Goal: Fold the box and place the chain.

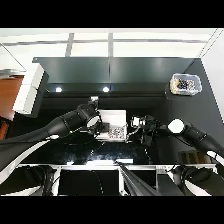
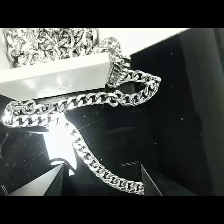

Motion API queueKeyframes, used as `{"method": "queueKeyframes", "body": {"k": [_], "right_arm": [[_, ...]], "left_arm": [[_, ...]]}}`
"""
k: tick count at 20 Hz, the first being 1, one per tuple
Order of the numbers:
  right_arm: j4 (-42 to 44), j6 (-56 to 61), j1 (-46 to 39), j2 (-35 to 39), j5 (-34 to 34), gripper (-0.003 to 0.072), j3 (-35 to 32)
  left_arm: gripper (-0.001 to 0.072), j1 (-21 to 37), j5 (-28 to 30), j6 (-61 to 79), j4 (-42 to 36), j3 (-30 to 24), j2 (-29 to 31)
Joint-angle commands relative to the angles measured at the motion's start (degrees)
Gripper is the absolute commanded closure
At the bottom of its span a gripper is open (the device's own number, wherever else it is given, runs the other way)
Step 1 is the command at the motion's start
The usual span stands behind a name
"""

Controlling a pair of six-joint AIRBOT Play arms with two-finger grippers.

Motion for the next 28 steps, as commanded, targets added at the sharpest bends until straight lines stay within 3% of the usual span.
{"method": "queueKeyframes", "body": {"k": [1,5,6,10,15,21,24,28], "right_arm": [[0.2,1.7,0.07,-0.57,-0.44,0.0154,0.0],[0.02,1.9,1.62,-1.25,-0.9,0.0171,0.0],[-0.13,1.92,1.77,-1.36,-0.92,0.0328,0.0],[-0.07,1.92,1.7,-1.4,-1.05,0.0661,0.02],[-1.25,9.33,1.7,0.96,-0.59,0.0664,1.2],[-12.33,28.33,-1.36,11.78,3.98,0.0664,5.31],[-14.25,36.52,-5.18,18.03,8.81,0.0664,10.8],[-13.86,44.3,-9.57,21.81,19.02,0.0664,23.3]], "left_arm": [[0.0678,0.0,0.04,0.0,0.04,-0.02,-0.04],[0.0678,0.0,0.04,0.0,0.02,-0.02,-0.04],[0.0678,0.0,0.02,0.0,0.02,-0.02,-0.04],[0.0678,0.0,0.02,0.0,0.02,-0.02,-0.04],[0.0678,0.0,0.02,0.0,0.0,-0.02,-0.04],[0.0678,0.0,0.02,0.0,0.0,-0.02,-0.04],[0.0678,0.0,0.02,0.02,0.0,-0.02,-0.04],[0.0678,0.0,0.02,0.02,0.0,-0.02,-0.04]]}}
